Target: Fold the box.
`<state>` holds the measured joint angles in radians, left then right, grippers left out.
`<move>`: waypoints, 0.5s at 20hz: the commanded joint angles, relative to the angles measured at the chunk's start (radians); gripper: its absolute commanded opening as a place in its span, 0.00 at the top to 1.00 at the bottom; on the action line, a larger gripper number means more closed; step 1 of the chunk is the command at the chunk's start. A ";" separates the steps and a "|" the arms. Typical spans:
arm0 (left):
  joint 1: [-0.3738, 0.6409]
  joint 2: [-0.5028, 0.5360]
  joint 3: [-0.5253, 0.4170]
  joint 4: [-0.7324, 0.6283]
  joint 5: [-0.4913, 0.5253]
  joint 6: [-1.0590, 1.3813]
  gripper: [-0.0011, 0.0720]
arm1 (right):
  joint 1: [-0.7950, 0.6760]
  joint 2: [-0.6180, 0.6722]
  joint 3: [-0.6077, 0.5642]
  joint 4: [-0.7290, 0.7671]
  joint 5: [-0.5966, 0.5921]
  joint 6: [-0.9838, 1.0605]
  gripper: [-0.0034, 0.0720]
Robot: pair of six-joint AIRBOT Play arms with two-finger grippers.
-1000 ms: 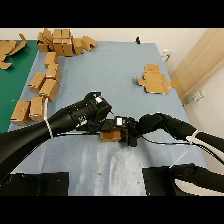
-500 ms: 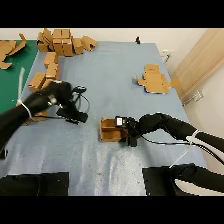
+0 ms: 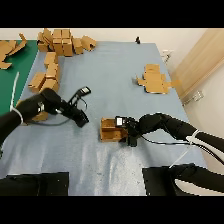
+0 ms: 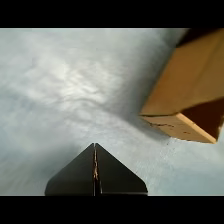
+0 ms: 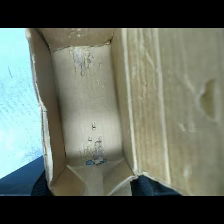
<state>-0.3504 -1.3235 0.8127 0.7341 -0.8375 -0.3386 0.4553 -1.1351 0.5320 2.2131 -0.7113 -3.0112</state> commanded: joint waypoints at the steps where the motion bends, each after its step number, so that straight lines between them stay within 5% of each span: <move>1: -0.140 0.143 -0.183 -0.040 0.282 0.254 0.97 | 0.001 0.000 0.000 0.000 0.003 0.000 0.22; 3: -0.221 0.205 -0.237 -0.039 0.338 0.303 0.97 | 0.001 0.000 0.000 0.000 0.003 0.000 0.22; 5: -0.284 0.205 -0.243 -0.038 0.293 0.302 0.97 | 0.001 0.000 0.000 0.000 0.004 0.000 0.22; 6: -0.306 0.197 -0.243 -0.035 0.283 0.302 0.66 | 0.000 0.000 0.000 -0.001 0.003 0.000 0.22; 7: -0.325 0.183 -0.242 -0.033 0.287 0.302 0.13 | 0.000 0.000 0.000 -0.003 0.003 0.000 0.22; 8: -0.332 0.174 -0.242 -0.031 0.284 0.302 0.02 | 0.001 0.000 0.000 -0.003 0.003 0.000 0.22; 10: -0.332 0.166 -0.242 -0.022 0.280 0.302 0.02 | 0.000 0.000 0.000 -0.004 0.003 0.000 0.22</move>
<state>-0.6510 -1.1526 0.5812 0.7025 -0.5671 -0.0570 0.4553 -1.1351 0.5320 2.2105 -0.7074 -3.0116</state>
